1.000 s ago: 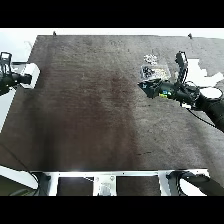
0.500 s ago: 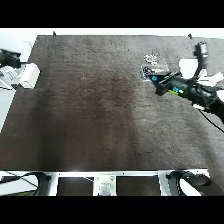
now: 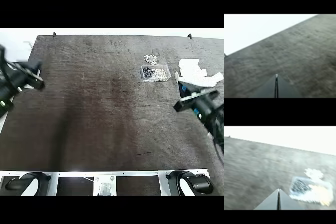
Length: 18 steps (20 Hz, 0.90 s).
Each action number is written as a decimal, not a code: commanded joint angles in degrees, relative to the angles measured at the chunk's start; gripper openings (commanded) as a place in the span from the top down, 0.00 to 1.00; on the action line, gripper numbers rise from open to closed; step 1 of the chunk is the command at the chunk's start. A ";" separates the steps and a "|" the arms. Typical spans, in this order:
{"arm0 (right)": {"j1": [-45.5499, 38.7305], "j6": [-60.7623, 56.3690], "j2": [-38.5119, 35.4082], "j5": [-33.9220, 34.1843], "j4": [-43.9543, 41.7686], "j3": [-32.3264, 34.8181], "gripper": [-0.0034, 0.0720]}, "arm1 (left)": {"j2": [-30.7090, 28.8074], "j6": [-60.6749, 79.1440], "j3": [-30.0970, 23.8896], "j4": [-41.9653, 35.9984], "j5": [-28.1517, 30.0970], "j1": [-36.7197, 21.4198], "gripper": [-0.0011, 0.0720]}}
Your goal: Fold the box and place the chain.
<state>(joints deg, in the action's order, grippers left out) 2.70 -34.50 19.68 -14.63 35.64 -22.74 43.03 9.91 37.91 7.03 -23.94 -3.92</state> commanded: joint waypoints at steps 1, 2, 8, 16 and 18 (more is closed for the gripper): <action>-0.04 -0.42 -9.64 9.92 1.51 13.57 0.95 | -4.81 7.69 -13.88 -9.25 4.00 6.82 0.97; -0.04 -0.42 -11.67 11.50 1.51 16.94 0.95 | -4.81 7.89 -16.17 -9.75 3.98 7.56 0.97; -0.02 -0.44 -14.36 12.57 1.49 24.85 0.94 | -4.81 6.62 -20.85 -10.95 4.68 7.76 0.96; -0.02 -0.44 -14.36 12.57 1.49 25.03 0.94 | -4.81 6.62 -20.85 -10.95 4.15 7.76 0.96; -0.02 -0.44 -14.36 12.57 1.49 25.03 0.94 | -4.81 6.62 -20.85 -10.95 4.15 7.76 0.96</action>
<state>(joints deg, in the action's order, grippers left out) 2.68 -34.94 5.39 -2.13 37.10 2.15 38.26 16.56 17.15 -3.88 -19.73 3.81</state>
